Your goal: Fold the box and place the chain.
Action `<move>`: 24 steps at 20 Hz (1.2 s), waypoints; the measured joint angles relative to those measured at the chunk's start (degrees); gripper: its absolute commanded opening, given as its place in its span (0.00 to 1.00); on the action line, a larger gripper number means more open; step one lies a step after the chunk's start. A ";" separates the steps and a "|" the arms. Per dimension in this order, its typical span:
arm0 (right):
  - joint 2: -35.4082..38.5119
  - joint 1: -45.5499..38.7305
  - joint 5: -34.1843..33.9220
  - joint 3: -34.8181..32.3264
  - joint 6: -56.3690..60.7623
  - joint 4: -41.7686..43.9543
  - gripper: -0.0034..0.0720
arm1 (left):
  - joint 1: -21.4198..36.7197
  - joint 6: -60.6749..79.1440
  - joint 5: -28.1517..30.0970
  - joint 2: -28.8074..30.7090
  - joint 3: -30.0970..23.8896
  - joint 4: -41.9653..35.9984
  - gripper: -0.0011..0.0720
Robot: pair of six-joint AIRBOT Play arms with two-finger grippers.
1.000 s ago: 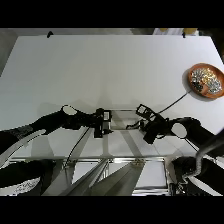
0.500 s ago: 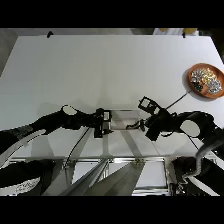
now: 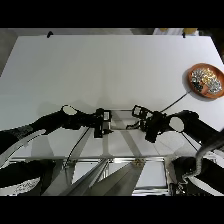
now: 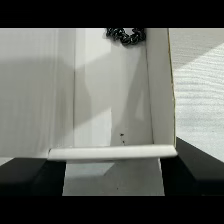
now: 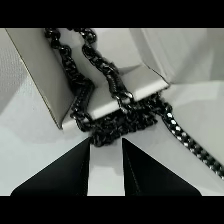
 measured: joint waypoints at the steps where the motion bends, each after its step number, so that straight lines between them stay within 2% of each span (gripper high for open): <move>1: -0.72 0.00 -0.81 -0.02 -1.57 0.87 0.34 | 0.00 0.00 -0.02 0.00 0.00 0.00 0.20; 5: -2.34 0.00 -3.74 -0.11 -5.11 3.30 0.33 | 0.00 0.00 -0.02 0.00 0.02 0.00 0.20; 6: -2.71 0.00 -4.04 -0.11 -5.64 3.54 0.29 | 0.00 0.00 -0.02 0.00 0.00 0.02 0.20; 8: -3.34 0.00 -4.52 -0.11 -6.23 3.91 0.10 | 0.00 -0.02 -0.02 0.00 0.00 0.00 0.20; 9: -3.54 0.00 -4.68 -0.11 -6.38 4.09 0.06 | 0.00 0.00 0.00 0.00 0.00 0.00 0.20; 13: -3.61 0.00 -3.43 -0.09 -5.27 2.91 0.06 | 0.00 0.00 0.00 0.00 0.00 0.02 0.20; 19: 2.12 0.00 5.70 1.11 -0.22 -4.35 0.06 | 0.00 0.00 0.00 0.00 0.00 0.00 0.20; 24: 6.21 0.00 17.20 10.10 3.72 -5.18 0.06 | 0.00 -0.02 0.00 0.00 0.00 0.00 0.20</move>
